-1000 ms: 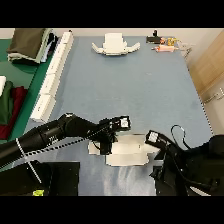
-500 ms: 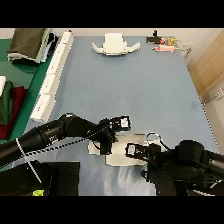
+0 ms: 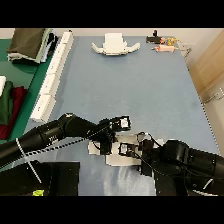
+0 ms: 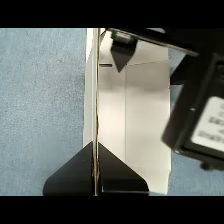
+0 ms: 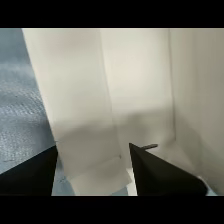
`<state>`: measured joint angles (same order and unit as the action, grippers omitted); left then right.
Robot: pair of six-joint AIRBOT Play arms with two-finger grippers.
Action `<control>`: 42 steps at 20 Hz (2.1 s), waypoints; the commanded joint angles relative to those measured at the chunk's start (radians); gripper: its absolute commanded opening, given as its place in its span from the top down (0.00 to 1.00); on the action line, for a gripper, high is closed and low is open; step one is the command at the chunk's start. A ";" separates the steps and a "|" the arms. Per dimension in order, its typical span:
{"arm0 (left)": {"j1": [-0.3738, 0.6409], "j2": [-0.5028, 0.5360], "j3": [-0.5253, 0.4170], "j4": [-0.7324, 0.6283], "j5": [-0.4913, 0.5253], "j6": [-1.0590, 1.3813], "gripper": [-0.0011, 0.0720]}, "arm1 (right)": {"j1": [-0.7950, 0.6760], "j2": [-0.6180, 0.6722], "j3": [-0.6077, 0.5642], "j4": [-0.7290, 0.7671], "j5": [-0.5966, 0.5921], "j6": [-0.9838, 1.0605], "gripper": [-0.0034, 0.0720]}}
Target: Fold the box.
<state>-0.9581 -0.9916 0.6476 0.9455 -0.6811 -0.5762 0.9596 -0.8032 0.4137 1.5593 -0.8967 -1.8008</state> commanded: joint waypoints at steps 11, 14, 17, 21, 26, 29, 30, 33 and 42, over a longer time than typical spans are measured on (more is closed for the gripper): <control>0.000 0.000 -0.001 -0.002 0.000 0.000 0.96 | 0.000 0.173 0.019 -0.175 -0.089 0.417 0.02; 0.000 0.000 -0.001 -0.002 0.000 0.000 0.96 | 0.000 0.173 0.019 -0.200 -0.080 0.417 0.02; 0.000 0.000 -0.001 -0.002 0.000 0.000 0.96 | 0.000 0.173 0.019 -0.218 -0.081 0.410 0.02; 0.000 0.000 -0.001 -0.002 0.000 0.000 0.96 | -0.021 0.175 0.019 -0.212 -0.063 0.272 0.01; 0.000 0.000 -0.001 -0.002 0.000 0.000 0.96 | -0.280 0.173 0.018 0.120 -0.005 -0.233 0.00; 0.000 0.000 -0.001 -0.002 0.000 0.000 0.97 | -0.510 0.166 0.018 0.418 -0.048 -0.648 0.00; 0.000 0.000 -0.001 -0.002 0.000 0.000 0.96 | -0.571 0.149 0.018 0.493 -0.068 -0.766 0.00; 0.000 0.000 -0.001 -0.002 0.000 0.000 0.96 | -0.676 0.055 0.018 0.632 -0.107 -1.016 0.00; 0.000 0.000 -0.001 -0.002 0.000 0.000 0.96 | -0.680 0.050 0.019 0.523 -0.116 -1.023 0.01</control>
<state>-0.9581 -0.9916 0.6476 0.9436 -0.6811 -0.5766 0.2867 -0.7631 0.4324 2.1014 -1.0035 -2.7972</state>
